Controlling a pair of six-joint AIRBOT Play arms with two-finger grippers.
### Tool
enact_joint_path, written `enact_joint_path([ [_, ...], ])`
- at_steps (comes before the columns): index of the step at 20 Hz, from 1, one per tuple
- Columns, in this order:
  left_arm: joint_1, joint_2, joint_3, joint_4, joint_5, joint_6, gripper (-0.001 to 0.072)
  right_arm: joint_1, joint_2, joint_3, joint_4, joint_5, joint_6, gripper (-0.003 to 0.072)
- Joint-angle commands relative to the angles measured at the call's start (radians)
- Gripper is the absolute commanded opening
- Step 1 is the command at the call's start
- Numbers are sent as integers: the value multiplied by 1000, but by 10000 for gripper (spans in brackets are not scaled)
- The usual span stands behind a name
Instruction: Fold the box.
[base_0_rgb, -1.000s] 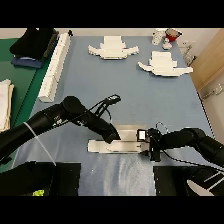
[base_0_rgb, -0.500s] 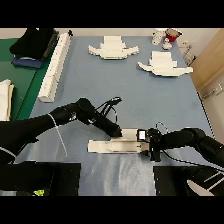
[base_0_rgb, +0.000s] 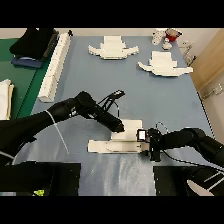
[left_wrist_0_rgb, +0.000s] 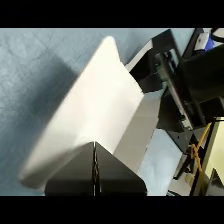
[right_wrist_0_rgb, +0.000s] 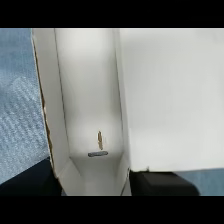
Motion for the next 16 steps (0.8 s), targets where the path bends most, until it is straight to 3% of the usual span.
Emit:
enact_joint_path([
  [1, 0, 105, 9, 106, -40, 6, 11, 0, 1, 0, 0, 0, 0, 487],
  [4, -1, 291, -29, 236, -101, -23, 10, 1, 1, 0, 0, 0, 0, 487],
  [7, -3, 519, -173, 260, -101, 24, 12, 1, 1, 0, 0, 0, 0, 487],
  [10, -3, 665, -318, 260, -82, 153, 21, 1, 1, 0, 0, 0, 0, 487],
  [11, -3, 684, -350, 260, -76, 178, 309, 1, 1, 0, 0, 0, 0, 487],
  [12, -3, 688, -371, 260, -60, 184, 676, 0, 1, 0, 0, 0, 0, 487],
  [16, -3, 674, -382, 261, -45, 204, 699, 0, 1, 0, 0, 0, 0, 487],
])
